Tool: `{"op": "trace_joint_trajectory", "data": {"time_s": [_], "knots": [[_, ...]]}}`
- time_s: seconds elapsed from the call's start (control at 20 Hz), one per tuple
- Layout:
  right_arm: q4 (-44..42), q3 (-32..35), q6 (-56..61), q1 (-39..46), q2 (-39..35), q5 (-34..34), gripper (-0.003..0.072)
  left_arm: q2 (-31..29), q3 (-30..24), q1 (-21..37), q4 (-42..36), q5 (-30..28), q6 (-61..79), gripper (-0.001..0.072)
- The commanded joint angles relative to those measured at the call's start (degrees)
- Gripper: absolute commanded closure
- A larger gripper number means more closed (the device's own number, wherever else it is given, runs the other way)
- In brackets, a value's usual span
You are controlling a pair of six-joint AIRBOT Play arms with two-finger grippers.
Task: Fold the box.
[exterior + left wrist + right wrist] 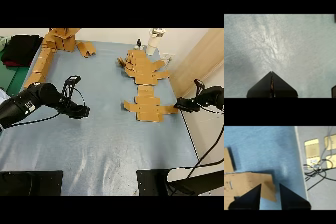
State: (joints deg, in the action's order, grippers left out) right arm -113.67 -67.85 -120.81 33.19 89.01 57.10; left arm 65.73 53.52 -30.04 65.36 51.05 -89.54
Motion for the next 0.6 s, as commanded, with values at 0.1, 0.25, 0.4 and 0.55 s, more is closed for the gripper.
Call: {"op": "trace_joint_trajectory", "data": {"time_s": [0.1,0.25,0.4,0.55], "knots": [[-7.8,-1.9,-9.9,-0.4,3.7,7.9,0.0415,0.0,0.0,0.0,-2.7,0.0,0.2,0.0697],[-10.4,-2.3,-10.8,-1.1,3.6,11.7,0.0545,0.0,0.1,0.0,-2.8,0.1,0.2,0.0608],[-11.9,-2.3,-10.7,-3.5,3.6,17.8,0.0683,0.0,0.3,0.8,-5.1,0.3,1.1,0.0205],[-16.4,0.0,-7.1,-9.0,3.3,19.8,0.0685,0.0,1.6,4.4,-10.9,3.5,7.5,0.0205]]}}
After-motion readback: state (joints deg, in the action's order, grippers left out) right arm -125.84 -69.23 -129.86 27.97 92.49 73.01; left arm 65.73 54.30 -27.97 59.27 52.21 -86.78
